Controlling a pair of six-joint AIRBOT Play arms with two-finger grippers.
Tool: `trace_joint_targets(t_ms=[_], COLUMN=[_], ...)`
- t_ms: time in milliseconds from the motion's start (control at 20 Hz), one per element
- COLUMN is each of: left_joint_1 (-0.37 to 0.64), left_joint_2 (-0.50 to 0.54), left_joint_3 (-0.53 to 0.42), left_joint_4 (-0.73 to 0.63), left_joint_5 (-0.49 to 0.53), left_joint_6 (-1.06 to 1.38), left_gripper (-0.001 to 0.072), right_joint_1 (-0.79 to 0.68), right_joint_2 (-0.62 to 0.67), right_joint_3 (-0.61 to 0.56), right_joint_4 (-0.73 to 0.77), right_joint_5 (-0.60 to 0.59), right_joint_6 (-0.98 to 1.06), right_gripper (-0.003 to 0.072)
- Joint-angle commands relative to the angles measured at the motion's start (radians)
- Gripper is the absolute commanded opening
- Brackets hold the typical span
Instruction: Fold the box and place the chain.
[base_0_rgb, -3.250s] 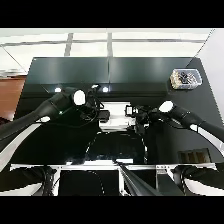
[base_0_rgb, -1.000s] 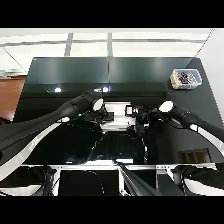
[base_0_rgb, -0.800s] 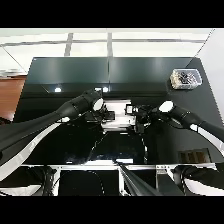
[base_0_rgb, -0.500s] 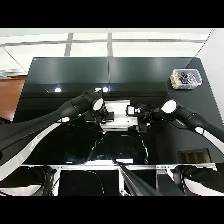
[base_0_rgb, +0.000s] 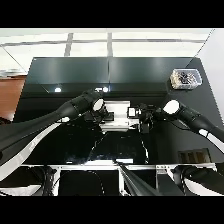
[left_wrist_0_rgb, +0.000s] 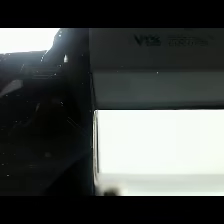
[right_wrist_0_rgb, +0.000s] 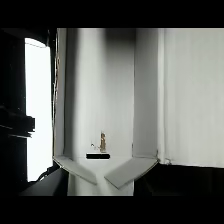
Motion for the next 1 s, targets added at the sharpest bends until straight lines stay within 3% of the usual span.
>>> trace_joint_targets(t_ms=[0,200,400,750,800,850,900,950], left_joint_1=[-0.001,-0.001,-0.001,-0.001,-0.001,-0.001,-0.001,-0.001], left_joint_2=[0.000,0.000,0.000,0.000,0.000,0.000,0.000,0.000], left_joint_3=[0.000,0.000,0.000,0.000,0.000,0.000,0.000,0.000], left_joint_4=[-0.001,-0.001,-0.007,-0.008,-0.007,-0.007,-0.007,-0.007], left_joint_5=[0.002,0.002,0.005,0.007,0.007,0.007,0.006,0.007], left_joint_6=[0.003,0.003,0.002,0.002,0.003,0.002,0.002,0.002], left_gripper=[0.0029,0.0029,0.0029,0.0030,0.0030,0.0030,0.0030,0.0030], right_joint_1=[0.001,0.001,0.001,0.001,0.001,0.001,0.001,0.001], right_joint_2=[0.000,-0.006,-0.065,-0.084,-0.084,-0.084,-0.084,-0.084], right_joint_3=[0.000,-0.002,-0.002,-0.003,-0.003,-0.004,-0.005,-0.005], right_joint_4=[-0.001,0.094,0.318,0.280,0.280,0.285,0.280,0.270], right_joint_5=[0.005,0.004,0.000,0.003,0.003,-0.002,-0.001,-0.005], right_joint_6=[0.000,0.000,0.000,0.026,0.027,0.037,0.053,0.086], right_gripper=[0.0188,0.0159,0.0160,0.0158,0.0167,0.0384,0.0438,0.0370])
